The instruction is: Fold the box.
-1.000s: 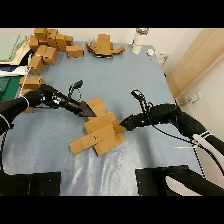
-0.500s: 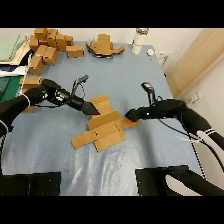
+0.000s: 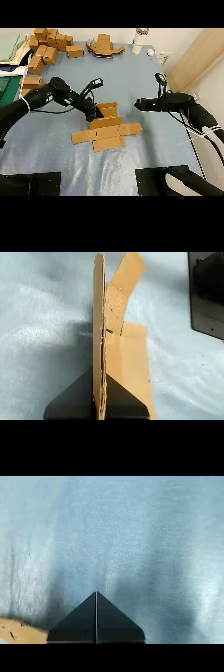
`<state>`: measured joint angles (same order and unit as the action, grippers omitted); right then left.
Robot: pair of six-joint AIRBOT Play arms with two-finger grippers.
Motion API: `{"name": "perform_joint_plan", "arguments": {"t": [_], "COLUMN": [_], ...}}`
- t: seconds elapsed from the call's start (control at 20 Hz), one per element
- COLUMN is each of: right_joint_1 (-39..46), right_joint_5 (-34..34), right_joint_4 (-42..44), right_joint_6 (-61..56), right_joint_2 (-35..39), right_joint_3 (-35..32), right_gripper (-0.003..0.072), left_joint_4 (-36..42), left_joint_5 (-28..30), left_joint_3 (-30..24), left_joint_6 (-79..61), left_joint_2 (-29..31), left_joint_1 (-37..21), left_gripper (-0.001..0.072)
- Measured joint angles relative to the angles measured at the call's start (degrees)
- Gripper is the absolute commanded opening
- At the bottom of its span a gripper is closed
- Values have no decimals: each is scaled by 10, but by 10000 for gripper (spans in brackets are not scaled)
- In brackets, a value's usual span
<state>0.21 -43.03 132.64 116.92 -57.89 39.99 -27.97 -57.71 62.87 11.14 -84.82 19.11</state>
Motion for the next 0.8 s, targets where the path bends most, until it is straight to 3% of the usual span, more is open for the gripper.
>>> {"name": "perform_joint_plan", "arguments": {"t": [0.4, 0.8], "right_joint_1": [-33, -49], "right_joint_5": [26, 33], "right_joint_4": [10, 12], "right_joint_6": [-5, -5], "right_joint_2": [-1, -25], "right_joint_3": [1, 1], "right_gripper": [6, 6], "left_joint_4": [43, 37], "left_joint_5": [94, 118], "left_joint_3": [-88, -108], "left_joint_6": [-125, -157], "left_joint_2": [34, 40], "left_joint_1": [31, 63], "left_gripper": [9, 10]}}
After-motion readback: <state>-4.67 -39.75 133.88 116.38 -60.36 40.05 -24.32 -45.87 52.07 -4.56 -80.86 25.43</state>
